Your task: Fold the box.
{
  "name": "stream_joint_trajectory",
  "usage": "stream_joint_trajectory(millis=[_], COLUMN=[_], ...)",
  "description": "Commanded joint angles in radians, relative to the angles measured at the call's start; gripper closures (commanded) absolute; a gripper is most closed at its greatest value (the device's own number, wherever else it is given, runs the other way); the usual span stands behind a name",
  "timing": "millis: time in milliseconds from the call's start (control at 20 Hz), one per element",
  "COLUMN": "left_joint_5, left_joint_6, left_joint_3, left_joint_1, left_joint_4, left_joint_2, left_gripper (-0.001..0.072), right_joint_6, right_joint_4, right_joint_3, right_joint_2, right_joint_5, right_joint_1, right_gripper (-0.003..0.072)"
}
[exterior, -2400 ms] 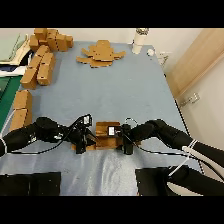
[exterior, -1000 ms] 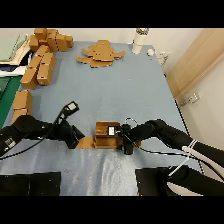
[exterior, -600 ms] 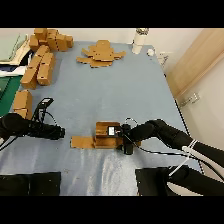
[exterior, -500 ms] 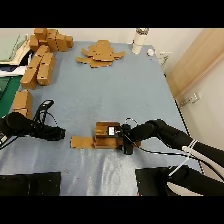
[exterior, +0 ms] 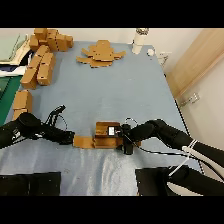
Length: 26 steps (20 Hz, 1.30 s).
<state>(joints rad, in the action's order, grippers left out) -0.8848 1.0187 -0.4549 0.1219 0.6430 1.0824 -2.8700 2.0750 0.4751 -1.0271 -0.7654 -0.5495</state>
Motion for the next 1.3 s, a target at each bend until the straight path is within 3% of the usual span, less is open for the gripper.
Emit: stream_joint_trajectory(millis=[0, 300, 650, 900, 1000, 1250], left_joint_5=[-0.016, -0.05, 0.031, 0.037, 0.037, 0.045], left_joint_6=[-0.095, -0.25, -0.29, -0.185, -0.137, -0.103], left_joint_3=[0.035, 0.069, -0.005, -0.083, -0.092, -0.093], left_joint_1=[0.003, 0.018, 0.197, 0.176, 0.176, 0.177], left_joint_4=[-0.095, -0.348, -0.308, -0.224, -0.196, -0.172], left_joint_2=[0.034, 0.04, 0.04, 0.04, 0.04, 0.046], left_gripper=[0.0703, 0.0704, 0.0699, 0.0695, 0.0358, 0.0369], right_joint_6=[0.0, 0.0, 0.0, 0.0, 0.0, 0.0], right_joint_4=[0.0, 0.0, 0.0, 0.0, 0.0, 0.0], right_joint_3=[0.0, 0.0, 0.0, 0.0, 0.0, 0.0], right_joint_2=[0.0, 0.0, 0.0, 0.0, 0.0, 0.0], right_joint_5=[0.0, 0.0, 0.0, 0.0, 0.0, 0.0], right_joint_1=[-0.001, -0.001, -0.001, -0.001, -0.001, -0.001], right_gripper=[0.0171, 0.0171, 0.0171, 0.0171, 0.0171, 0.0171])
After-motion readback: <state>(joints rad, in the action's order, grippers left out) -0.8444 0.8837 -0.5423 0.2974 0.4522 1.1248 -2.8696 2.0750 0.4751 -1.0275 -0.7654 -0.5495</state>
